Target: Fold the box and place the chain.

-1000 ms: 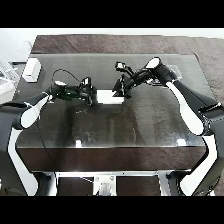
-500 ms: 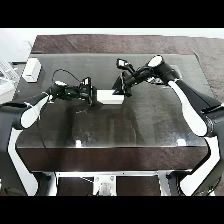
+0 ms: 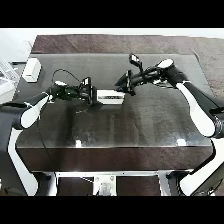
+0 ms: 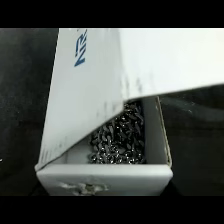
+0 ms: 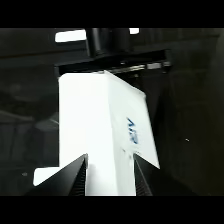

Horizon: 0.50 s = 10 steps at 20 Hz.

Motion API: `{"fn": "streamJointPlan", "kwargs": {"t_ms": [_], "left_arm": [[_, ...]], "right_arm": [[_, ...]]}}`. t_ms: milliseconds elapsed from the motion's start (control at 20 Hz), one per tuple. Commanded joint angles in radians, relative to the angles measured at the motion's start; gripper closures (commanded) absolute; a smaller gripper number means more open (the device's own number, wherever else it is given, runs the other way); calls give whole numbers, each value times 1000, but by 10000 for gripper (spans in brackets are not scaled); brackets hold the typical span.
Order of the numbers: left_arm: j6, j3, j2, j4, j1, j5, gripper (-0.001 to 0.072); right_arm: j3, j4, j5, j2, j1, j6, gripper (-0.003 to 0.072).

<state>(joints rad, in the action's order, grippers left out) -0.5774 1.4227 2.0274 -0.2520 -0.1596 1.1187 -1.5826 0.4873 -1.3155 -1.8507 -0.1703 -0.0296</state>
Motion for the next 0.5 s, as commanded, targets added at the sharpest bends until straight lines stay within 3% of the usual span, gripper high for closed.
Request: {"fn": "streamJointPlan", "kwargs": {"t_ms": [0, 450], "left_arm": [[0, 0, 0, 0, 0, 0, 478], [0, 0, 0, 0, 0, 0, 478]], "right_arm": [[12, 11, 11, -28, -27, -8, 336], [15, 101, 114, -42, -53, 13, 236]]}}
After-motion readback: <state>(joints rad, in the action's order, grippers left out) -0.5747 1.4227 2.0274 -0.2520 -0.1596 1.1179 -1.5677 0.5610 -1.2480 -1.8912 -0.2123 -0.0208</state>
